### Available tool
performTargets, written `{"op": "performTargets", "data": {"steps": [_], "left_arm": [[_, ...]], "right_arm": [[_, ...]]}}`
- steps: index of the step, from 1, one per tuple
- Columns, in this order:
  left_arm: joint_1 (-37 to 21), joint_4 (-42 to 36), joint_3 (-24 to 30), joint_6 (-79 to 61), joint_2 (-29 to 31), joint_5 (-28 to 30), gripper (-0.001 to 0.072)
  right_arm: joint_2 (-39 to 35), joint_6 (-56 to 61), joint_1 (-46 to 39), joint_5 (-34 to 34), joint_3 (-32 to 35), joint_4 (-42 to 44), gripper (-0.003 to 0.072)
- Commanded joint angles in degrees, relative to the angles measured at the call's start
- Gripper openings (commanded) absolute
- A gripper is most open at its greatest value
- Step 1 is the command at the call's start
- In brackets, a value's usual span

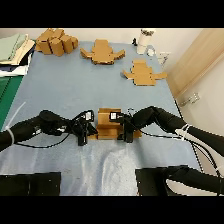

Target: Fold the box.

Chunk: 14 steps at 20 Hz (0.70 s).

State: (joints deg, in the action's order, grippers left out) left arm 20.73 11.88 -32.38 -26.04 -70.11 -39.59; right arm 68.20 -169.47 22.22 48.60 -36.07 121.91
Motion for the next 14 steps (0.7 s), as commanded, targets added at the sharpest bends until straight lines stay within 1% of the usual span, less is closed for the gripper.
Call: {"op": "performTargets", "data": {"steps": [1, 3, 5, 6, 8, 9, 10, 12, 14], "left_arm": [[-2.8, 5.1, 3.0, 10.5, 6.4, 0.0, 0.0013], [-3.1, 14.4, 3.1, 25.3, 12.3, 0.6, 0.0013], [-3.7, 21.4, 3.2, 43.4, 18.9, 0.6, 0.0013], [-4.6, 25.3, 3.2, 56.2, 22.1, 0.6, 0.0013], [-7.4, 35.5, 3.2, 81.5, 25.6, 0.0, 0.0013], [-9.0, 40.0, 3.2, 90.7, 25.9, -1.2, 0.0013], [-10.9, 43.5, 3.2, 96.6, 25.5, -3.2, 0.0013], [-14.0, 43.6, 3.7, 102.1, 23.6, -6.1, 0.0014], [-15.1, 42.9, 4.1, 106.3, 20.2, -7.0, 0.0013]], "right_arm": [[0.0, 0.0, 0.0, -0.1, 0.0, 0.0, 0.051], [0.0, 0.0, 0.0, -0.1, 0.0, 0.0, 0.051], [0.0, 0.0, 0.0, -0.1, 0.0, 0.0, 0.051], [0.0, 0.0, 0.0, -0.1, 0.0, 0.0, 0.051], [0.0, 0.0, 0.0, -0.1, 0.0, 0.0, 0.051], [0.0, 0.0, 0.0, -0.1, 0.0, 0.0, 0.051], [0.0, 0.0, 0.0, -0.1, 0.0, 0.0, 0.051], [0.0, 0.0, 0.0, -0.1, 0.0, 0.0, 0.051], [0.0, 0.0, 0.0, -0.1, 0.0, 0.0, 0.051]]}}
